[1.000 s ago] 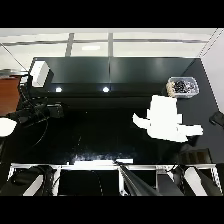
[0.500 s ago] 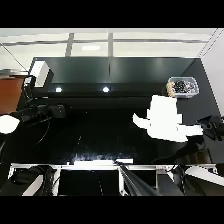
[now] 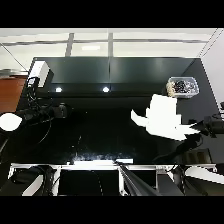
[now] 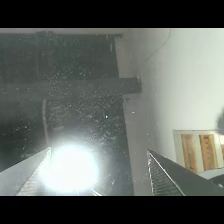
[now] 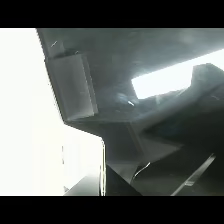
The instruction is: Fold the box and place the chain.
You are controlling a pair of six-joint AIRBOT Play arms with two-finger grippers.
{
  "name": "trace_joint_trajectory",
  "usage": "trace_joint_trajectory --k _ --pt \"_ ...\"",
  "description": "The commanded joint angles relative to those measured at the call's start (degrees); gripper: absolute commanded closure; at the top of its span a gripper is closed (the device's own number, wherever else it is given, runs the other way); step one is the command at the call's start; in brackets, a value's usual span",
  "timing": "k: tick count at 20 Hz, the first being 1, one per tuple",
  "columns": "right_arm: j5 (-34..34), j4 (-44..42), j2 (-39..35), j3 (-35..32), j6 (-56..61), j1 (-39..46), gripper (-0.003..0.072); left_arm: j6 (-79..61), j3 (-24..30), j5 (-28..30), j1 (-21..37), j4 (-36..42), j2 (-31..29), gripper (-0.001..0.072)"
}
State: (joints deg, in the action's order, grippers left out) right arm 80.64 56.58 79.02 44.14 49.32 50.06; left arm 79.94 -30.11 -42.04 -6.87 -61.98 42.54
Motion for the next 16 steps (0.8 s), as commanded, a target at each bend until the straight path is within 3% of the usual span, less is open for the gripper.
trace_joint_trajectory --k 1,7,11,13,16 --pt "2.16 -0.09 0.09 0.07 -1.2 -3.91 0.0654 0.0 0.02 -0.55 -0.02 0.09 0.11 0.0014" --pt "6.27 -6.93 -2.51 0.02 -1.36 -13.9 0.0654 0.0 0.02 -1.33 -0.02 -0.22 0.15 0.0016" --pt "5.95 -16.28 -5.75 -0.26 -0.68 -23.96 0.0655 0.02 0.02 -0.63 -0.02 0.59 0.24 0.0017" --pt "1.42 -23.3 -9.01 -1.6 -0.39 -30.36 0.0655 0.0 0.02 -0.66 -0.02 3.85 0.24 0.0017" --pt "-13.11 -31.08 -17.07 -6.47 1.31 -41.94 0.0655 0.0 0.02 -1.07 -0.04 9.55 0.57 0.0017"
